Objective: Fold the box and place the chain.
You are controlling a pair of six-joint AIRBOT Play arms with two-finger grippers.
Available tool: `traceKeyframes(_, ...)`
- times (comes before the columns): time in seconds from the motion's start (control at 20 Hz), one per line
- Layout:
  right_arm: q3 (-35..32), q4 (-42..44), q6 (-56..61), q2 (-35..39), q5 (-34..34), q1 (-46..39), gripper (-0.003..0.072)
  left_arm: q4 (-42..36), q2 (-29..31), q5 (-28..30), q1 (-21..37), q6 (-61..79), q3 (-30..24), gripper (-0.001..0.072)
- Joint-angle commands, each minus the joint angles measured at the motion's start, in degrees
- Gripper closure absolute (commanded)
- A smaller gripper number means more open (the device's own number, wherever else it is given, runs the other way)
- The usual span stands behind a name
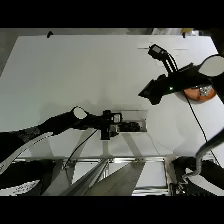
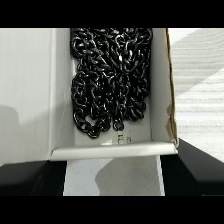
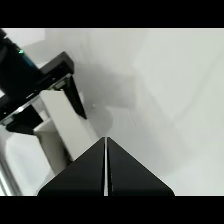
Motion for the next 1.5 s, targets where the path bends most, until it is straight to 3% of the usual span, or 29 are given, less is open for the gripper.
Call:
traceKeyframes(0.0,0.52,-4.94,-0.02,-2.8,-2.56,1.33,0.0673,0.0,0.04,0.02,-0.02,0.02,-0.04,0.05)
traceKeyframes(0.2,-0.42,-14.64,-0.09,-2.8,-3.76,6.4,0.0673,0.02,0.04,0.02,-0.02,0.02,-0.04,0.05)
traceKeyframes(0.6,-7.82,-13.42,-3.78,-1.53,-2.97,9.77,0.0675,0.02,0.04,0.02,-0.02,0.02,-0.04,0.05)
traceKeyframes(0.85,-13.6,-6.99,-12.46,5.49,-3.19,9.77,0.0675,0.02,0.04,0.02,-0.02,0.02,-0.04,0.05)
traceKeyframes(1.1,-19.45,-6.73,-15.32,13.22,-2.56,9.77,0.0668,0.0,0.04,0.02,-0.02,0.02,-0.04,0.05)
traceKeyframes(1.2,-20.96,-6.78,-16.59,14.01,-2.51,9.77,0.0621,0.02,0.04,0.02,-0.02,0.02,-0.04,0.05)
traceKeyframes(1.35,-22.25,-6.8,-16.59,14.14,-3.65,9.77,0.0615,0.0,0.04,0.02,-0.02,0.02,-0.04,0.05)
traceKeyframes(1.45,-22.34,-7.08,-16.83,14.14,-4.0,9.77,0.0502,0.02,0.04,0.02,-0.02,0.02,-0.04,0.05)
